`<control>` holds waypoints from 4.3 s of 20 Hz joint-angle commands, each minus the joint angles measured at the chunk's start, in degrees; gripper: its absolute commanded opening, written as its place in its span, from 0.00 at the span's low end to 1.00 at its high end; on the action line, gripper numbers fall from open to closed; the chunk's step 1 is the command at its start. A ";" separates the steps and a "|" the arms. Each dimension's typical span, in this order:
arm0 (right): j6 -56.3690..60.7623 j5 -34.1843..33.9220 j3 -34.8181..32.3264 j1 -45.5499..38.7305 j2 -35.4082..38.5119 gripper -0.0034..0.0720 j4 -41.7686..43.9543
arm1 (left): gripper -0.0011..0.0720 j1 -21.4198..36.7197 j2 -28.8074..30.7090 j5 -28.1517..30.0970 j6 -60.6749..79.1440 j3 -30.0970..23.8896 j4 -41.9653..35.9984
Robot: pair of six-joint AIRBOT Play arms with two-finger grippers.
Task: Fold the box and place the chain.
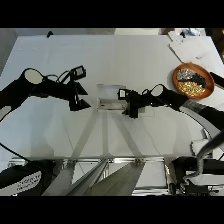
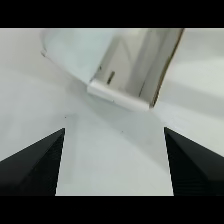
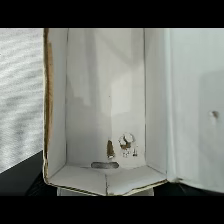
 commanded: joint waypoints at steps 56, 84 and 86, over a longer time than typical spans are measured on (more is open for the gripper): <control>-0.02 0.02 0.00 0.00 0.04 0.44 0.00 | 0.31 -3.76 -21.40 4.57 35.65 2.69 -17.46; 0.31 -0.48 0.00 -0.02 2.71 0.99 -8.81 | 0.31 -3.76 -21.40 4.57 35.65 2.69 -17.46; 2.19 -0.50 0.00 -0.02 4.66 0.98 -12.07 | 0.31 -3.76 -21.40 4.59 35.65 2.69 -17.46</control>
